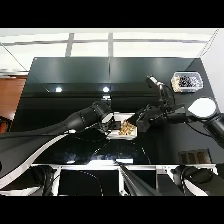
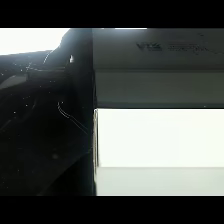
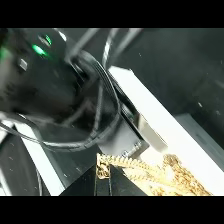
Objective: Fold the box and place the chain.
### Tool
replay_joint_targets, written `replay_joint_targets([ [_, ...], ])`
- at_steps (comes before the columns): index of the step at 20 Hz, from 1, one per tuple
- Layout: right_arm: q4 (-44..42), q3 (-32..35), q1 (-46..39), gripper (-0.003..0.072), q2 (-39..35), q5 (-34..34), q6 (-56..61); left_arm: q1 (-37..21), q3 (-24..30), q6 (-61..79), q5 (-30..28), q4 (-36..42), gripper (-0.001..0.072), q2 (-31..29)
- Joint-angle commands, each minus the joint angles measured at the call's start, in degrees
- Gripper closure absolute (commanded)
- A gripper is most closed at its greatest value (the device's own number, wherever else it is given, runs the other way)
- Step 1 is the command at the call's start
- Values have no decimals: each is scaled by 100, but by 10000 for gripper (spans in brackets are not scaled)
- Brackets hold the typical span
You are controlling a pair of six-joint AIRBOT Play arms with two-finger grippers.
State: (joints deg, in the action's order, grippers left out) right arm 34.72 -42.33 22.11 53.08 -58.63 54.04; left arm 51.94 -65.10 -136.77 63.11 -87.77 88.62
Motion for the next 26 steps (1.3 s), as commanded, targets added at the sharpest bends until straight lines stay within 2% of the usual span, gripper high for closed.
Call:
replay_joint_targets([
  [1,706,37,87,674,70,160,332,-2,0,2,-2,0,680,2],
  [4,990,39,87,660,70,109,509,-2,0,2,-2,-2,680,2],
  [6,997,37,85,367,68,70,533,-2,0,2,-4,-2,681,2],
  [9,1010,-57,-162,361,4,-328,531,-2,0,2,-2,0,680,2],
  [13,1370,-527,-1075,362,-352,-1729,533,-4,0,4,42,7,679,2],
  [16,1377,-535,-1672,362,-713,-2048,531,-2,-39,17,81,103,674,0],
  [17,1390,-535,-1777,362,-772,-2162,529,-2,-96,17,111,105,513,0],
  [18,1397,-535,-1821,362,-809,-2197,527,4,-177,20,186,101,235,-7],
  [19,1394,-535,-1821,362,-824,-2173,505,4,-256,94,238,101,129,-33],
  [23,1397,-535,-1821,362,-824,-2022,509,-4,-374,1488,540,-61,132,-603],
  [26,1399,-535,-1829,362,-824,-2004,509,-92,-249,3248,883,-219,132,-1252],
])
